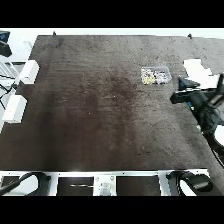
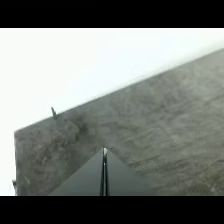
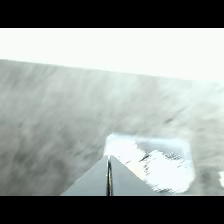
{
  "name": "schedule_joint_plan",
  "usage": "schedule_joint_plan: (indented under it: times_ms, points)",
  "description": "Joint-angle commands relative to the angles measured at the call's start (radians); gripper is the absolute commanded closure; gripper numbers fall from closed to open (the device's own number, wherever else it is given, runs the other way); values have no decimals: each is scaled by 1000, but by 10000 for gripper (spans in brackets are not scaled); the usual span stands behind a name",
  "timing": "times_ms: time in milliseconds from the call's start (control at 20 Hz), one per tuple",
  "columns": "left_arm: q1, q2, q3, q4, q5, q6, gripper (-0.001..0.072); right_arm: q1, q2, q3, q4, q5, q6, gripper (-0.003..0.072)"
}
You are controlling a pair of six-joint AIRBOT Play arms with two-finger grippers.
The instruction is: Fold the box and place the chain.
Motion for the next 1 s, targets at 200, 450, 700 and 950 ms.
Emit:
schedule_joint_plan:
  times_ms: [200,450,700,950]
  points:
    - [-180,479,-593,-219,217,291,699,-183,231,-148,-17,90,-21,677]
    - [-326,683,-865,-389,322,379,698,-217,246,-198,-99,148,-20,676]
    - [-452,859,-1049,-442,500,363,699,-217,246,-203,-134,256,-15,676]
    - [-508,924,-1159,-448,507,339,698,-216,247,-219,-134,283,-15,675]
